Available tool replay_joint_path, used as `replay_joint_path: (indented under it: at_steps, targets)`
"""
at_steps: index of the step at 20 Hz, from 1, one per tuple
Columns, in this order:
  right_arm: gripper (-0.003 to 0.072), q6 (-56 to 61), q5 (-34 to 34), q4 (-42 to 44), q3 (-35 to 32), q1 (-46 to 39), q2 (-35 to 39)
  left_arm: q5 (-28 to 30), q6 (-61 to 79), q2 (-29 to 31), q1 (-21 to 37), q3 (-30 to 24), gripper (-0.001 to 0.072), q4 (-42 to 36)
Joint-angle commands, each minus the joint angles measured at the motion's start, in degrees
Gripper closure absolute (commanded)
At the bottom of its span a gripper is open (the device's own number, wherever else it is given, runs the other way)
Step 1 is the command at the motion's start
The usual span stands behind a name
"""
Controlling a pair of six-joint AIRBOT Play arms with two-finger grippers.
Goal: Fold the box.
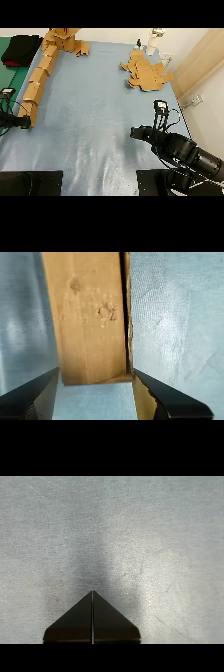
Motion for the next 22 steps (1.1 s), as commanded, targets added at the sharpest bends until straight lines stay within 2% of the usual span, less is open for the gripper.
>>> replay_joint_path:
  at_steps: [1,4,6,8,9,10,11,12,13,18,22]
  targets:
    - [0.0683,-0.2,0.0,0.4,0.0,0.0,0.0,-9.5,-0.1,2.4,2.0,4.6,0.0008,0.8]
    - [0.0683,-2.3,0.0,2.2,0.0,0.0,0.0,-15.5,-2.0,6.6,2.1,8.7,0.0008,-1.0]
    - [0.0683,-4.3,0.0,3.5,0.1,0.0,-0.4,-18.6,-2.0,9.8,2.0,10.5,0.0008,-6.2]
    - [0.0683,-5.4,0.1,4.6,0.6,-0.2,-2.1,-19.1,-1.7,12.4,-0.7,11.1,0.0010,-13.8]
    - [0.0683,-6.6,0.2,5.5,1.4,-0.5,-3.5,-19.1,-1.5,13.0,-3.6,11.1,0.0155,-17.1]
    - [0.0683,-8.8,0.3,6.7,3.0,-0.9,-5.5,-19.1,-1.5,13.0,-7.1,11.1,0.0412,-18.8]
    - [0.0683,-11.7,0.3,8.0,5.0,-1.8,-7.8,-18.9,-1.8,12.7,-11.2,11.1,0.0548,-19.3]
    - [0.0683,-15.8,0.2,9.9,7.8,-3.1,-10.8,-18.4,-3.4,11.8,-15.8,11.3,0.0645,-19.3]
    - [0.0683,-19.9,0.2,12.0,11.2,-4.7,-14.1,-18.2,-5.0,10.2,-20.3,11.8,0.0698,-19.0]
    - [0.0683,-36.1,-2.2,24.3,30.0,-11.8,-31.5,-18.0,-16.9,-3.3,-37.9,19.9,0.0700,-12.0]
    - [0.0683,-37.7,-4.6,25.5,39.8,-12.3,-42.7,-15.1,-21.1,-14.5,-44.0,28.1,0.0700,-11.9]
